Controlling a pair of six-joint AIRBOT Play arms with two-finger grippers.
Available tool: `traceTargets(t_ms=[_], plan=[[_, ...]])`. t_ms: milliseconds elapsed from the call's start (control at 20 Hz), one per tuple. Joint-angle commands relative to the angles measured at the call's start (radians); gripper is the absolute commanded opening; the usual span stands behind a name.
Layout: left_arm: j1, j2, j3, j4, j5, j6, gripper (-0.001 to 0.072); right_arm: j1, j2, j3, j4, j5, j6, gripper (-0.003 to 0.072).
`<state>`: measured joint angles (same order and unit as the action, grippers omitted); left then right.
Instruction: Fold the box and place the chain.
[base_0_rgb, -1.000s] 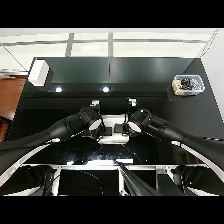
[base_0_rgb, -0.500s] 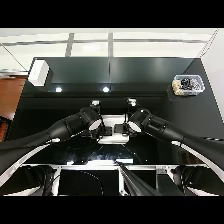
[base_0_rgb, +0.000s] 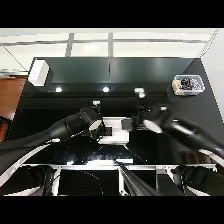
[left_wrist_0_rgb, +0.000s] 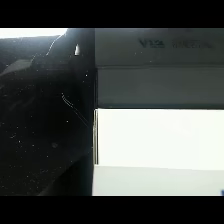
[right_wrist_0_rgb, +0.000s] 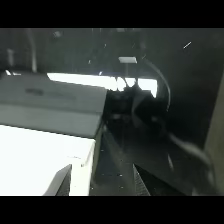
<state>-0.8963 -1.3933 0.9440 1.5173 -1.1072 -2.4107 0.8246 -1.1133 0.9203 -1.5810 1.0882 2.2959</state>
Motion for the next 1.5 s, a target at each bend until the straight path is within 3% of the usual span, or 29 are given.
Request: traceTargets(t_ms=[0, 100, 200, 350, 400, 450, 650, 1000, 1050, 1150, 1400, 1450], plan=[[0.000, 0.000, 0.000, 0.004, 0.001, -0.001, 0.0029, -0.074, 0.181, 0.001, -0.146, 0.106, -0.073, 0.0458], [0.000, 0.000, 0.000, 0.004, 0.002, -0.001, 0.0030, -0.188, 0.248, -0.002, -0.301, 0.170, -0.131, 0.0458], [0.000, 0.000, 0.000, -0.008, 0.012, -0.001, 0.0030, -0.340, 0.254, -0.019, -0.406, 0.163, -0.201, 0.0458], [0.000, 0.000, 0.000, -0.007, 0.026, -0.001, 0.0030, -0.620, 0.236, -0.071, -0.414, -0.044, -0.225, 0.0461], [0.000, -0.001, 0.000, -0.007, 0.026, -0.001, 0.0029, -0.696, 0.212, -0.073, -0.398, -0.108, -0.226, 0.0646], [0.000, -0.001, 0.000, -0.008, 0.027, -0.001, 0.0030, -0.766, 0.176, -0.069, -0.353, -0.177, -0.254, 0.0718], [0.000, -0.001, 0.000, -0.008, 0.025, -0.001, 0.0030, -0.929, -0.064, 0.058, -0.180, -0.304, -0.296, 0.0716], [0.000, -0.001, 0.000, -0.011, 0.025, -0.001, 0.0030, -0.979, -0.512, 0.437, -0.142, -0.214, -0.367, 0.0706], [0.000, 0.000, 0.000, -0.012, 0.025, -0.001, 0.0030, -0.986, -0.546, 0.469, -0.135, -0.207, -0.367, 0.0705], [0.000, 0.000, 0.000, -0.012, 0.021, -0.001, 0.0030, -0.996, -0.594, 0.509, -0.105, -0.220, -0.367, 0.0588], [0.000, 0.000, 0.000, -0.012, -0.005, -0.001, 0.0030, -1.019, -0.667, 0.562, -0.060, -0.247, -0.367, 0.0570], [0.000, 0.000, 0.000, -0.012, -0.004, -0.001, 0.0030, -1.020, -0.678, 0.564, -0.060, -0.255, -0.367, 0.0531]])
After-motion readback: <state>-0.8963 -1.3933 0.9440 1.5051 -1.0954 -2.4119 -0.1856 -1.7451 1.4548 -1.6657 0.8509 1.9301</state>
